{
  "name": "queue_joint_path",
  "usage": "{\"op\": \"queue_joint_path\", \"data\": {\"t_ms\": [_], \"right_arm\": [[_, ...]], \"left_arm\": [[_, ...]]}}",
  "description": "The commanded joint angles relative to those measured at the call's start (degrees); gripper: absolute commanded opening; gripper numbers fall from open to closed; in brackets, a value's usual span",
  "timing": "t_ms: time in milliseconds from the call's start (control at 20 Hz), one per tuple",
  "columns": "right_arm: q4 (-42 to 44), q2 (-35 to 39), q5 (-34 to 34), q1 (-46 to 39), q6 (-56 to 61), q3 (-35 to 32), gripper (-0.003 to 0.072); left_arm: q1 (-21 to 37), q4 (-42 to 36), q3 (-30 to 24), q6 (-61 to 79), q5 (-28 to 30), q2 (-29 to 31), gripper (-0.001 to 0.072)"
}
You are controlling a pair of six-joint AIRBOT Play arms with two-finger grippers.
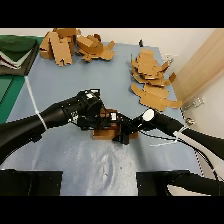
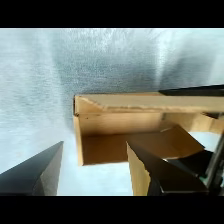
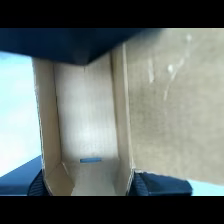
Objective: Fold the box.
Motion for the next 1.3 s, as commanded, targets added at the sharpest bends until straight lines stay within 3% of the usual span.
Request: {"op": "queue_joint_path", "data": {"t_ms": [0,200,400,600,650,750,800,850,950,1000,1150,1250], "right_arm": [[-0.48,0.02,-0.22,-0.07,-0.02,-0.02,0.0516],[-0.50,0.02,-0.24,-0.07,-0.02,-0.02,0.0516],[-0.50,0.02,-0.24,-0.04,-0.02,-0.02,0.0516],[-0.48,0.02,-0.13,-0.07,0.00,-0.02,0.0516],[-0.48,0.02,-0.07,-0.07,0.00,-0.02,0.0516],[-0.48,0.02,-0.07,-0.07,0.00,-0.02,0.0516],[-0.48,0.02,-0.07,-0.04,0.00,-0.02,0.0516],[-0.46,0.02,-0.07,-0.04,0.00,-0.02,0.0517],[-0.46,0.02,-0.09,-0.07,0.00,-0.02,0.0516],[-0.48,0.02,-0.15,-0.07,0.00,-0.02,0.0516],[-0.48,0.02,-0.24,-0.04,0.00,-0.02,0.0516],[-0.48,0.02,-0.24,-0.07,0.00,-0.02,0.0516]], "left_arm": [[1.60,0.44,0.09,4.59,-5.01,2.60,0.0594],[3.61,1.07,0.09,14.12,-14.51,3.32,0.0594],[3.65,2.27,-0.02,21.70,-14.78,3.28,0.0593],[4.20,8.48,-0.92,38.86,-14.29,5.18,0.0571],[5.38,8.87,-1.75,44.37,-12.20,6.23,0.0490],[9.49,8.13,-3.58,54.99,-6.91,7.67,0.0426],[12.28,7.85,-4.37,59.41,-3.93,7.74,0.0174],[16.06,6.36,-5.57,65.33,0.26,7.72,0.0014],[24.65,-2.97,-7.87,78.62,9.14,7.17,0.0013],[29.59,-12.72,-8.46,87.43,11.56,6.27,0.0013],[40.79,-48.09,-10.16,120.08,6.40,4.07,0.0013],[41.90,-60.00,-13.09,134.25,0.50,4.66,0.0013]]}}
